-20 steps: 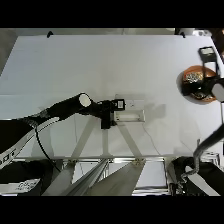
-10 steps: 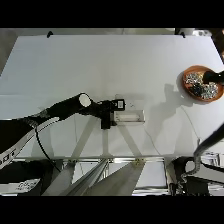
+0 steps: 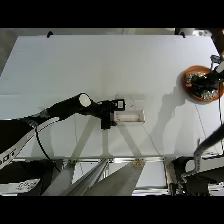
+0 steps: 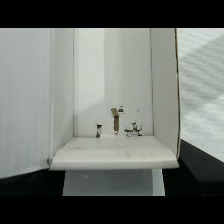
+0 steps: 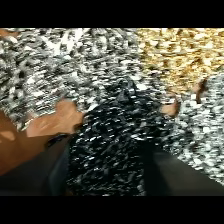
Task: Fold the box and place the chain.
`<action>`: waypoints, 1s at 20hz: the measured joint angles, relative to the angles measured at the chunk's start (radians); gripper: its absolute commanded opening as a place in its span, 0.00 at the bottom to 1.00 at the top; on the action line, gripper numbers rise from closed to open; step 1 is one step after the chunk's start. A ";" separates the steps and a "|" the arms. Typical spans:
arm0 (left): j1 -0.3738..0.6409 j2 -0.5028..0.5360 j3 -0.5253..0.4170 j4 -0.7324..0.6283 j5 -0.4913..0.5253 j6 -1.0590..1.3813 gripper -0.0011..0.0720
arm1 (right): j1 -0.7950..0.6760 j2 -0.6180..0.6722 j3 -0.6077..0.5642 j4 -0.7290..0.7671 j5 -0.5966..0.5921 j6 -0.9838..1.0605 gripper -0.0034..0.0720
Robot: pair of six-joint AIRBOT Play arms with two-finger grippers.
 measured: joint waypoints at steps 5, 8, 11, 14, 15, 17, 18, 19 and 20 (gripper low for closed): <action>0.000 0.000 0.000 0.000 0.000 0.000 0.55 | -0.001 -0.016 0.002 0.014 0.027 -0.002 0.25; 0.000 0.000 0.000 0.000 0.000 0.000 0.55 | 0.000 0.002 0.000 0.019 0.060 0.000 0.23; 0.000 0.000 0.000 0.000 0.000 0.000 0.55 | 0.000 0.047 0.002 0.016 0.060 0.000 0.10; 0.000 0.000 0.000 0.000 0.000 0.000 0.55 | 0.000 0.116 0.002 0.002 0.056 -0.011 0.10; 0.000 0.000 0.000 0.000 0.000 0.000 0.55 | 0.000 0.139 0.002 0.000 0.056 -0.019 0.10; 0.000 0.000 0.000 0.000 0.000 0.000 0.55 | 0.000 0.188 0.002 -0.004 0.062 -0.039 0.09; 0.000 0.000 0.000 0.000 0.000 0.000 0.55 | 0.000 0.213 0.002 -0.005 0.071 -0.048 0.08; 0.000 0.000 0.000 0.000 0.000 0.000 0.55 | 0.000 0.235 0.002 -0.005 0.081 -0.057 0.07; 0.000 0.000 0.000 0.000 0.000 0.000 0.55 | 0.000 0.259 0.002 -0.005 0.095 -0.069 0.06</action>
